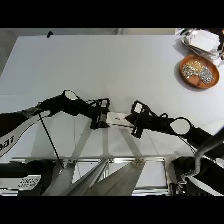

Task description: Fold the box and place the chain.

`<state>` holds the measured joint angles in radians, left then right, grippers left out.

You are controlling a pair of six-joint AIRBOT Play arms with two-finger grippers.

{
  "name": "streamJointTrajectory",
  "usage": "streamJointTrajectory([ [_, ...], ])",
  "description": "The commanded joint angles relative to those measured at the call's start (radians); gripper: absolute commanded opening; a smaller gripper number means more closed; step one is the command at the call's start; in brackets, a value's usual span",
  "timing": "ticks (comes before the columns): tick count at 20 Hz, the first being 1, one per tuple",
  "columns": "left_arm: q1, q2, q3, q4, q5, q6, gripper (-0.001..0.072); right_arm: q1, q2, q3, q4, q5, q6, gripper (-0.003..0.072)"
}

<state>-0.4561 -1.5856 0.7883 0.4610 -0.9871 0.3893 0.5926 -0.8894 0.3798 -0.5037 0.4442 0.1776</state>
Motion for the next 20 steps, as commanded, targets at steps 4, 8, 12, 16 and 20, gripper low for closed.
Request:
streamJointTrajectory([
  [4,0.000,0.000,0.001,0.002,0.003,0.003,0.0343,0.000,0.071,-0.002,-0.001,0.077,0.066,0.0023],
  [8,0.000,0.000,0.001,0.002,0.003,0.004,0.0343,0.000,0.070,-0.025,-0.155,0.088,0.192,0.0023],
  [12,0.000,0.000,0.001,0.002,0.003,0.003,0.0343,0.000,0.076,-0.025,-0.341,0.090,0.344,0.0193],
  [16,0.000,-0.001,0.001,0.002,0.003,0.003,0.0343,0.000,0.111,-0.024,-0.429,0.148,0.400,0.0660],
  [20,0.000,0.000,0.001,0.002,0.003,0.004,0.0343,0.000,0.120,-0.024,-0.670,0.312,0.560,0.0687],
])
